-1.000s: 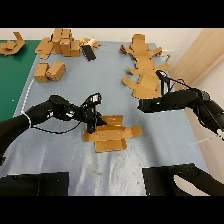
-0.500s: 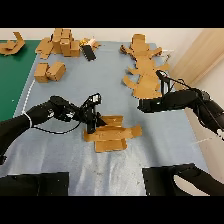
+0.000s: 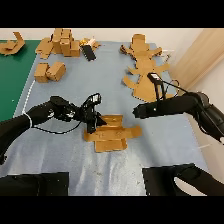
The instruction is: Fold the box.
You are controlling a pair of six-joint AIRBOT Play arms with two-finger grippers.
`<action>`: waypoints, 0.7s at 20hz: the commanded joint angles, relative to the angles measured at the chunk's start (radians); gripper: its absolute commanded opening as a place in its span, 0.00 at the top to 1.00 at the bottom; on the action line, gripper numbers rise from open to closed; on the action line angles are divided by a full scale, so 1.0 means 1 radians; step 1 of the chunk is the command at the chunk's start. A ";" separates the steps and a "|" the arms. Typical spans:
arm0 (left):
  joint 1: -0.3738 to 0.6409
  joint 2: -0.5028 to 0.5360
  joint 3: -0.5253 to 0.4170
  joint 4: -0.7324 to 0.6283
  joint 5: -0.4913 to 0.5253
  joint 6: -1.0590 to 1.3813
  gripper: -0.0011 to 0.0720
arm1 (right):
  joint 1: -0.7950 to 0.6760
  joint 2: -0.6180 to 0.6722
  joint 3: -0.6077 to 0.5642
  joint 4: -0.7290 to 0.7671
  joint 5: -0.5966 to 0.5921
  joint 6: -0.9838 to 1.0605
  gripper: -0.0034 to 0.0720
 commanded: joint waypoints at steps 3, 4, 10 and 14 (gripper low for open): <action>0.001 0.000 0.000 0.000 0.006 0.002 0.97 | 0.387 0.110 -0.138 -0.224 0.071 -0.005 0.95; 0.000 0.000 0.000 0.000 0.005 0.002 0.97 | 0.484 0.122 -0.186 -0.274 0.103 0.015 0.95; 0.001 0.000 0.000 0.000 0.006 0.002 0.97 | 0.827 0.091 -0.359 -0.523 0.208 0.078 0.29; 0.000 0.000 0.000 0.000 0.006 0.002 0.97 | 0.826 0.007 -0.357 -0.715 0.220 0.026 0.29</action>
